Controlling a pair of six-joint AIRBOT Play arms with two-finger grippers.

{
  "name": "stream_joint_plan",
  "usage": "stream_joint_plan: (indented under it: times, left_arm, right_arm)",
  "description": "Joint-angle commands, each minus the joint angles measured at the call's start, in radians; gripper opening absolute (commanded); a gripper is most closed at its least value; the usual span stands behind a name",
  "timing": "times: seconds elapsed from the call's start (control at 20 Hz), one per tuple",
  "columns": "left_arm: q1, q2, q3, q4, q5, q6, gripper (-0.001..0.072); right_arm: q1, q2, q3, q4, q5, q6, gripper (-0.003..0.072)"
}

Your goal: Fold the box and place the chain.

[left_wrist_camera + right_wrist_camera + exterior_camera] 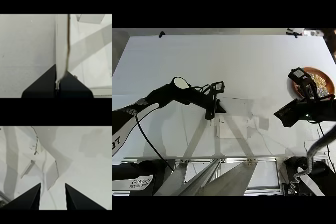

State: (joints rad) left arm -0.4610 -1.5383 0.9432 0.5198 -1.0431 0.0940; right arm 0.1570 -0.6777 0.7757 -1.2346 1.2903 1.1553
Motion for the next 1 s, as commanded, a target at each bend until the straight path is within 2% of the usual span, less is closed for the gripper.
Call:
stream_joint_plan:
  times: [0.0, 0.2, 0.45, 0.95]
  left_arm:
    - [-0.014, 0.001, -0.043, -0.019, 0.089, 0.018, -0.0003]
    - [-0.014, -0.002, -0.06, -0.084, 0.152, 0.051, -0.0002]
    - [-0.014, -0.041, -0.06, -0.214, 0.145, 0.117, -0.0001]
    - [-0.014, -0.081, -0.059, -0.172, 0.135, 0.128, 0.0001]
  right_arm:
    - [-0.002, 0.013, 0.001, -0.01, -0.023, 0.001, 0.0346]
    - [-0.002, 0.013, 0.001, -0.009, -0.026, 0.001, 0.0346]
    - [-0.002, 0.013, 0.0, -0.01, -0.026, 0.001, 0.0346]
    - [-0.002, 0.013, -0.002, -0.01, -0.032, 0.0, 0.0346]
